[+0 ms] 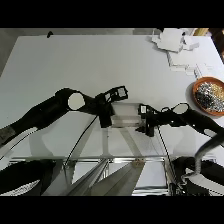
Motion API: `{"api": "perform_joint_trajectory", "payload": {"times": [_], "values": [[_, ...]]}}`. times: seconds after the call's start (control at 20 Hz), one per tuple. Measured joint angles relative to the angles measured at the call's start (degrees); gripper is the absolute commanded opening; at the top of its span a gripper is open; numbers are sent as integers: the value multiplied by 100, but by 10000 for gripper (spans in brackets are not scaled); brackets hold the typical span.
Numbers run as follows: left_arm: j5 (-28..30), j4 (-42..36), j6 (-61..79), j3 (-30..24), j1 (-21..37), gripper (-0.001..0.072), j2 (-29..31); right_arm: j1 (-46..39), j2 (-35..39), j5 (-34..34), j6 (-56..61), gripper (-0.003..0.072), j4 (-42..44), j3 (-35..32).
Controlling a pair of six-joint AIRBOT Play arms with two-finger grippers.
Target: Fold the box and place the chain.
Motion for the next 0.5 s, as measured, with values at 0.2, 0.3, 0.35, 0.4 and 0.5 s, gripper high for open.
{"api": "perform_joint_trajectory", "payload": {"times": [0.2,0.3,0.35,0.4,0.5], "values": [[-468,177,-72,-422,79,5,146,2,0,0,2,295,0,0],[-520,199,35,-625,138,25,173,2,0,0,2,295,-2,0],[-520,212,140,-704,164,64,181,2,0,2,2,295,-2,0],[-498,227,262,-769,192,94,184,2,0,0,2,295,0,0],[-452,273,487,-855,267,189,192,2,0,0,2,295,0,0]]}}
